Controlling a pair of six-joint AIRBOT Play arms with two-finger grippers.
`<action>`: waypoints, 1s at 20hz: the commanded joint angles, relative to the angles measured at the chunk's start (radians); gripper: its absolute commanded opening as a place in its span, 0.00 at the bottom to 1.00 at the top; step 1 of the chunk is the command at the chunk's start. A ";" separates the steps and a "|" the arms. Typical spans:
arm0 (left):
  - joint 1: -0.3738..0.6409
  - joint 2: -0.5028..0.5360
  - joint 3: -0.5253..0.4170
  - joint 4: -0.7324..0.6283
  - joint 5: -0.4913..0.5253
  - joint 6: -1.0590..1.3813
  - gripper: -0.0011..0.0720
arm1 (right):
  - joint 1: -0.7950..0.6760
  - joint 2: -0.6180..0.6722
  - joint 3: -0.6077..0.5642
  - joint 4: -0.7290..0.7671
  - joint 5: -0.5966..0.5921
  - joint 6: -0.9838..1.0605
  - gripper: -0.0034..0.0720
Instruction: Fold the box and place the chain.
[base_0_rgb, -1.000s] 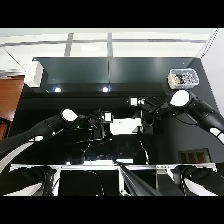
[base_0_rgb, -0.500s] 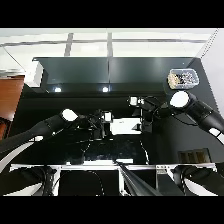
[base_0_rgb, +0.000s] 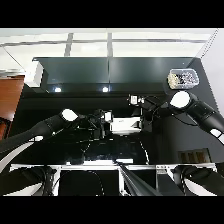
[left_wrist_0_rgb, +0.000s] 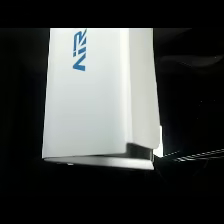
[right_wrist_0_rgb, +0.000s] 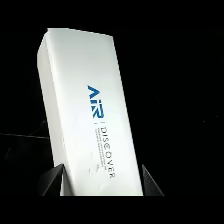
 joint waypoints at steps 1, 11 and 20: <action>0.000 -0.001 0.000 0.003 -0.004 0.000 0.47 | 0.001 0.004 0.000 0.000 0.065 0.003 0.51; 0.000 -0.001 0.000 0.003 -0.004 0.000 0.46 | 0.024 0.003 -0.001 -0.008 0.065 0.003 0.27; 0.000 -0.001 0.000 0.003 -0.004 0.000 0.46 | 0.030 0.004 0.000 -0.023 0.013 0.044 0.27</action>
